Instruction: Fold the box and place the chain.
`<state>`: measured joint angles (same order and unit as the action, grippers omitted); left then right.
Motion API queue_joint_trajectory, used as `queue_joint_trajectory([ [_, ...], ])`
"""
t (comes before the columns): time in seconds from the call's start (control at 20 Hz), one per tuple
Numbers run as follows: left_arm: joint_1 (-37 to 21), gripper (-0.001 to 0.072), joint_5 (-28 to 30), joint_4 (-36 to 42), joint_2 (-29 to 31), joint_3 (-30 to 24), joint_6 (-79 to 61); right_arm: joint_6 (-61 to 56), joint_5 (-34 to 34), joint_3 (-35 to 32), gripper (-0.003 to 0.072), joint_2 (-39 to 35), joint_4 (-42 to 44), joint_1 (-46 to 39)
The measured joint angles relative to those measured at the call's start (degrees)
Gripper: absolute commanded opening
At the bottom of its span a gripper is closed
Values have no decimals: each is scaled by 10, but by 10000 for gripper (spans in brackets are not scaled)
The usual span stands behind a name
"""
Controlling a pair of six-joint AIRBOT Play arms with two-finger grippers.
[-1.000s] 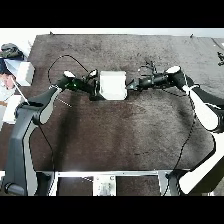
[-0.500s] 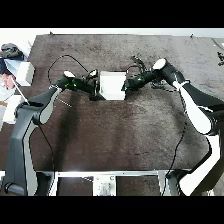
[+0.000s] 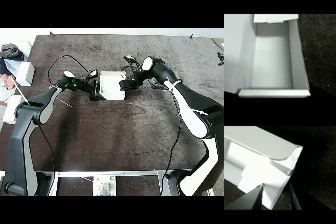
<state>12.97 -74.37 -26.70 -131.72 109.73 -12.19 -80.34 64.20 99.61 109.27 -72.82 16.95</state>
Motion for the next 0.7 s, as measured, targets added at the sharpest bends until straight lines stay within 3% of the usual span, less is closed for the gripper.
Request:
queue_joint_trajectory([
  [0.55, 0, 515, 0, 0, 0, 0, 0, -65, 14, 26, 368, 6, -42, 21],
  [0.7, 0, 515, 0, 0, 0, 0, 0, -89, 38, 61, 366, 30, -62, 30],
])
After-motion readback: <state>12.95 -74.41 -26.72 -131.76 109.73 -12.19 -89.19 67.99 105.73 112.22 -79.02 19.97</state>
